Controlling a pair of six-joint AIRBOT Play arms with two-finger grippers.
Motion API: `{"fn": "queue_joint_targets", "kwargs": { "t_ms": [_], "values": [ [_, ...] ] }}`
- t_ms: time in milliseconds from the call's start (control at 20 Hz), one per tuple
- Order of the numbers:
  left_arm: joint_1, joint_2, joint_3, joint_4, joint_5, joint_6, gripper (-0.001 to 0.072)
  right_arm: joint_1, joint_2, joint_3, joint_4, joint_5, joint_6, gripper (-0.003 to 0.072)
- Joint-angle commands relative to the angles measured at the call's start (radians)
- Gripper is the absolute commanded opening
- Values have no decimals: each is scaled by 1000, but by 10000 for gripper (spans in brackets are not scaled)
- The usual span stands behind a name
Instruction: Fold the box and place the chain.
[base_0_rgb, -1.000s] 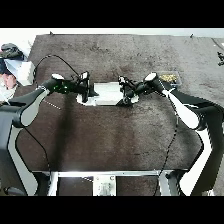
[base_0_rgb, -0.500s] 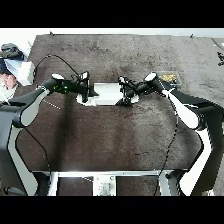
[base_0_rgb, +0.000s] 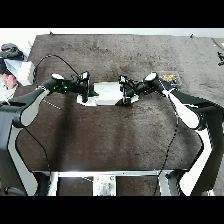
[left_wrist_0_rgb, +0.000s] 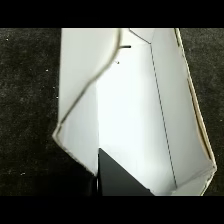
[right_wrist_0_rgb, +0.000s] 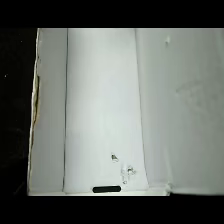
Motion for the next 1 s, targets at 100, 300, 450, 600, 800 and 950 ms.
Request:
{"fn": "queue_joint_targets", "kwargs": {
  "t_ms": [100,300,450,600,800,950],
  "values": [
    [0,0,0,0,0,0,12,-15,-7,0,21,21,-2,643],
    [0,0,0,0,0,0,12,-12,-19,0,23,18,-2,642],
    [0,0,0,0,0,0,12,-12,-23,0,23,5,-2,592],
    [0,0,0,1,0,1,12,-12,-23,0,23,0,-2,590],
    [0,0,0,0,0,1,12,-12,-23,0,22,-1,-2,443],
    [0,0,0,0,0,0,12,-12,-23,0,14,0,-2,444]
  ]
}}
